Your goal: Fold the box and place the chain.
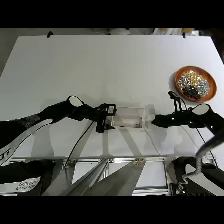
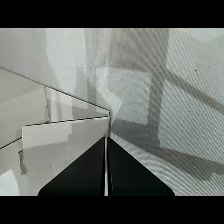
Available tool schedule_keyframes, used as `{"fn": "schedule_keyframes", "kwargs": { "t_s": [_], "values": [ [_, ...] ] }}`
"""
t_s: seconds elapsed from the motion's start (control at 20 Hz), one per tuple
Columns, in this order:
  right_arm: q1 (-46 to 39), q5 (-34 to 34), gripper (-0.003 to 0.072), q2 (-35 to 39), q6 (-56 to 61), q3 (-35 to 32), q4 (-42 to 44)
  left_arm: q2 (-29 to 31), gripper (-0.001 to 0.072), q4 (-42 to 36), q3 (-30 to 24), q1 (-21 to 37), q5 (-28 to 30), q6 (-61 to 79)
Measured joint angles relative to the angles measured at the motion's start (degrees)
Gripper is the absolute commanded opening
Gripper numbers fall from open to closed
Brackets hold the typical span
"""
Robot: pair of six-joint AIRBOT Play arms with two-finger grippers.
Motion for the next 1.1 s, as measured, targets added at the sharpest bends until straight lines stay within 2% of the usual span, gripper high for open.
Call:
{"fn": "schedule_keyframes", "kwargs": {
  "t_s": [0.75,0.85,0.95,1.1],
  "values": [
    [0.94,2.56,0.0013,-2.12,-1.38,0.00,3.65,0.00,0.0272,-0.02,0.00,0.00,0.02,0.00],
    [1.55,3.54,0.0062,-0.85,-1.60,-0.02,4.20,0.00,0.0272,-0.02,0.00,0.00,0.02,0.00],
    [1.88,4.85,0.0189,1.27,-1.75,-0.02,4.83,0.00,0.0272,-0.02,0.00,0.00,0.02,0.00],
    [2.12,6.73,0.0200,4.26,-1.79,-0.02,6.58,0.00,0.0272,-0.02,0.00,0.00,0.02,0.02]
  ]
}}
